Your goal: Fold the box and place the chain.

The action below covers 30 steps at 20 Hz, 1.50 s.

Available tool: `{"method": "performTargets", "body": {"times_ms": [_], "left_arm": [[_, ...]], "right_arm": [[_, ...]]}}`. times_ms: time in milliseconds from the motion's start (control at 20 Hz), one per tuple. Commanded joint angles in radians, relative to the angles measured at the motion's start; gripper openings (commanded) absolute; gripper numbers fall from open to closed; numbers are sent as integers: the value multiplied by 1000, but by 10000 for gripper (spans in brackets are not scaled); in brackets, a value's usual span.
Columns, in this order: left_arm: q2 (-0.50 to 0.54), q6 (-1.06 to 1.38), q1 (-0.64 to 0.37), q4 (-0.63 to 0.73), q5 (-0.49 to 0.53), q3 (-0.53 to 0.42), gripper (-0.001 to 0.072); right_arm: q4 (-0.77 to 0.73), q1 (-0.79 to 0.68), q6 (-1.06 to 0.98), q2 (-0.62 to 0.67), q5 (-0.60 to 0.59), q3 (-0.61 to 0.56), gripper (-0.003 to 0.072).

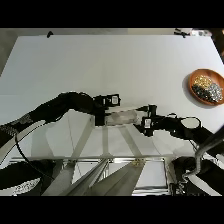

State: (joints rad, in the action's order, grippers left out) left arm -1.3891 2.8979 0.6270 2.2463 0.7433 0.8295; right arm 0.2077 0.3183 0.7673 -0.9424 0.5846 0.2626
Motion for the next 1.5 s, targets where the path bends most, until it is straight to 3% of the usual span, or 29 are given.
{"method": "performTargets", "body": {"times_ms": [0,550,1450], "left_arm": [[1,0,0,0,1,0,11],[1,0,0,0,1,0,11],[1,0,0,0,0,0,11]], "right_arm": [[-36,-12,49,-61,63,29,653],[3,-79,39,-106,140,44,652],[10,-147,21,-134,131,45,650]]}}
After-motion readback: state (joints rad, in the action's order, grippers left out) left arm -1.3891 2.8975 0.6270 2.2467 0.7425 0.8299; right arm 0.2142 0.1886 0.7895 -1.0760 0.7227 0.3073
